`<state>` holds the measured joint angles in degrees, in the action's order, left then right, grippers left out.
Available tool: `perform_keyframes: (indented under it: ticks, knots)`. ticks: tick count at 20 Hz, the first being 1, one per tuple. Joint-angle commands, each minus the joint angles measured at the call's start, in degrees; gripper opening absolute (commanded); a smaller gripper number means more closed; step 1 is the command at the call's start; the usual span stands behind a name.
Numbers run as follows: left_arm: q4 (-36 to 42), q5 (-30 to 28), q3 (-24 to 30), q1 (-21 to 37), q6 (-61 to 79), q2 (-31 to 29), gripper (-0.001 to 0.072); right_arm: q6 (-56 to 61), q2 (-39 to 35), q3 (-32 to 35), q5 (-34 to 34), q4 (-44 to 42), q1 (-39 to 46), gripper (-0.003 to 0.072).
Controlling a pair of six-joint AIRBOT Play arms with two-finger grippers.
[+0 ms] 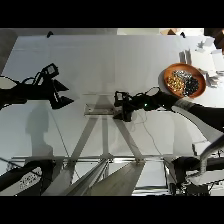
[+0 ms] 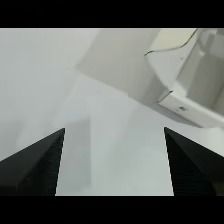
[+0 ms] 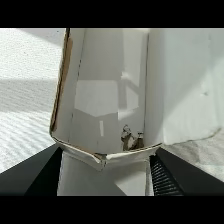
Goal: Fold the box and place the chain.
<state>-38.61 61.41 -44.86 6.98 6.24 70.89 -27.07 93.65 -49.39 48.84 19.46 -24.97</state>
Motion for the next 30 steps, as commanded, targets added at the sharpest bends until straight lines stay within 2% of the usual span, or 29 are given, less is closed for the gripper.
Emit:
perform_keyframes:
  ticks: [1,4,7,12,16,22,30]
  knots:
    - [9.46,5.64,0.04,3.85,26.6,8.94,0.0693,0.02,-0.02,0.0,0.02,0.0,-0.02,0.0549]
    - [9.4,5.2,0.02,3.63,32.0,14.34,0.0692,0.0,-0.02,0.0,0.02,0.0,-0.02,0.0549]
    - [3.85,5.92,0.02,3.08,32.35,16.24,0.0694,0.02,-0.02,0.0,0.02,0.0,-0.02,0.0549]
    - [3.21,10.49,0.02,1.44,32.13,16.13,0.0696,0.02,-0.02,0.0,0.02,0.0,-0.02,0.0549]
    - [3.48,10.4,0.48,0.07,33.05,15.34,0.0696,0.02,-0.02,0.0,0.02,0.0,-0.02,0.0549]
    - [6.86,7.91,6.64,0.11,38.97,9.64,0.0696,0.02,-0.02,0.0,0.02,0.0,-0.02,0.0549]
    - [8.17,7.61,6.62,-2.49,38.95,10.1,0.0696,0.02,-0.02,0.0,0.02,0.0,-0.02,0.0549]
